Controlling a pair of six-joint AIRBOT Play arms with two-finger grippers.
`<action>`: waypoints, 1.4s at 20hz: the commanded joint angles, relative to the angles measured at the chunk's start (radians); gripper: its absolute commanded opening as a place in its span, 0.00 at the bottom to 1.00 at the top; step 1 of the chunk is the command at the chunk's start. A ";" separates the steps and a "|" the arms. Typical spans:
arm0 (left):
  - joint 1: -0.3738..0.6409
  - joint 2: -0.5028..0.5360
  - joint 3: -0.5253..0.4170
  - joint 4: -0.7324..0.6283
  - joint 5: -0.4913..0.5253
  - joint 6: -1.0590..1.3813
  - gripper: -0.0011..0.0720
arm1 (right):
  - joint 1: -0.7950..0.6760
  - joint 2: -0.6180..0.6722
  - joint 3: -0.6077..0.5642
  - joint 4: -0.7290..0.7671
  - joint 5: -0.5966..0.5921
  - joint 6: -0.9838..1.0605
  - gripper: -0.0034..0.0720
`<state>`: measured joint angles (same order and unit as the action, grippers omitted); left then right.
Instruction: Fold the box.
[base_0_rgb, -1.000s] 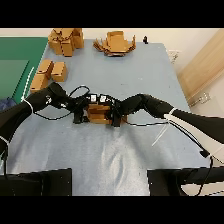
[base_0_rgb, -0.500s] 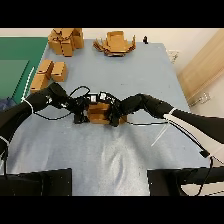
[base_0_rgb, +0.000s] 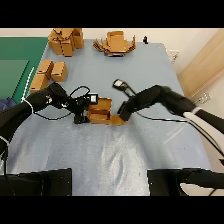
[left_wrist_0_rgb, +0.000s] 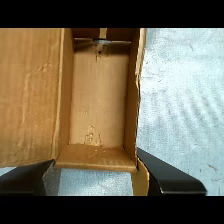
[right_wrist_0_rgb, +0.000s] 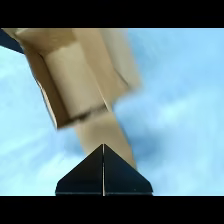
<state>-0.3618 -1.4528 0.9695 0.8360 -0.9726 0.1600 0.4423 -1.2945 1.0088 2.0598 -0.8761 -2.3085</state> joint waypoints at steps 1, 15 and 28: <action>0.000 0.001 0.000 0.003 0.002 -0.002 0.56 | -0.156 0.178 -0.108 0.104 -0.056 0.183 0.04; 0.000 0.001 0.000 0.002 0.004 -0.002 0.56 | -0.134 -0.130 -0.203 0.440 0.014 0.291 0.04; 0.000 0.001 0.000 0.003 0.003 -0.002 0.56 | -0.110 -0.135 -0.125 0.669 -0.101 0.160 0.05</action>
